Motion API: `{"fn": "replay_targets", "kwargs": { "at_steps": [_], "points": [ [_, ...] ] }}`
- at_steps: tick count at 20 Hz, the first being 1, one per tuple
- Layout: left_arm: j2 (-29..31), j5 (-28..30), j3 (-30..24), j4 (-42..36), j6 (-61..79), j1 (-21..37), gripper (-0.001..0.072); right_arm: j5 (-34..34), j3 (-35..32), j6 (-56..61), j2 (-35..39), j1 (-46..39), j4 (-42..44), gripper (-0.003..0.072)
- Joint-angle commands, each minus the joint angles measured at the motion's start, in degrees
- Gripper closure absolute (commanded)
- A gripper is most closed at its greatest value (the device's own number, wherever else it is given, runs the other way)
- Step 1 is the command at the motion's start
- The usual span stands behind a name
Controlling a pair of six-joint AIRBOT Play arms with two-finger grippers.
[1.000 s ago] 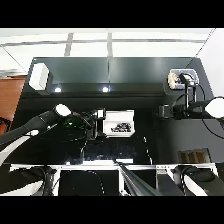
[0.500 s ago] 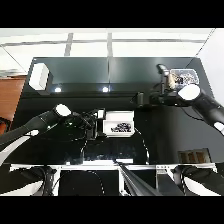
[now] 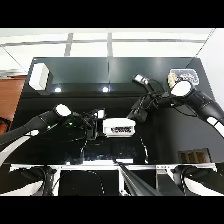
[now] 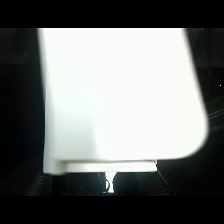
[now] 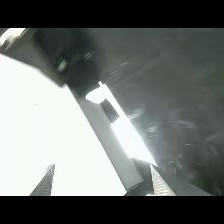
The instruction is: Fold the box and place the chain.
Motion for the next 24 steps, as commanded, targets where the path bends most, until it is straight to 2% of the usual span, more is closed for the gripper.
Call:
{"fn": "replay_targets", "kwargs": {
  "at_steps": [1, 7, 11, 19, 20, 21, 24],
  "points": [
    [-0.04, -0.13, 0.00, 0.00, 0.02, -0.07, 0.0252, 1.92, -0.39, -6.84, -0.17, 3.02, -1.31, -0.0034],
    [-0.04, -0.15, 0.00, 0.00, 0.00, -0.07, 0.0252, 2.40, -0.48, -6.84, -0.22, 4.74, -3.30, -0.0034],
    [-0.04, -0.17, 0.00, 0.00, 0.02, -0.09, 0.0252, 6.03, -0.48, -6.69, -0.22, 5.92, -3.43, -0.0034],
    [-0.04, -0.15, 0.00, 0.00, 0.02, -0.11, 0.0252, 1.18, -0.50, -3.50, -0.24, 7.72, -4.85, -0.0034],
    [-0.04, -0.15, 0.00, 0.00, 0.00, -0.11, 0.0252, 1.22, -0.50, -3.26, -0.24, 7.72, -4.87, 0.0069],
    [-0.04, -0.15, 0.00, 0.00, 0.02, -0.11, 0.0252, 1.22, -0.50, -2.80, -0.22, 7.72, -4.87, 0.0255],
    [-0.04, -0.15, 0.00, 0.00, 0.00, -0.11, 0.0252, 1.44, -0.50, -2.62, -0.22, 7.72, -5.40, 0.0270]
  ]
}}
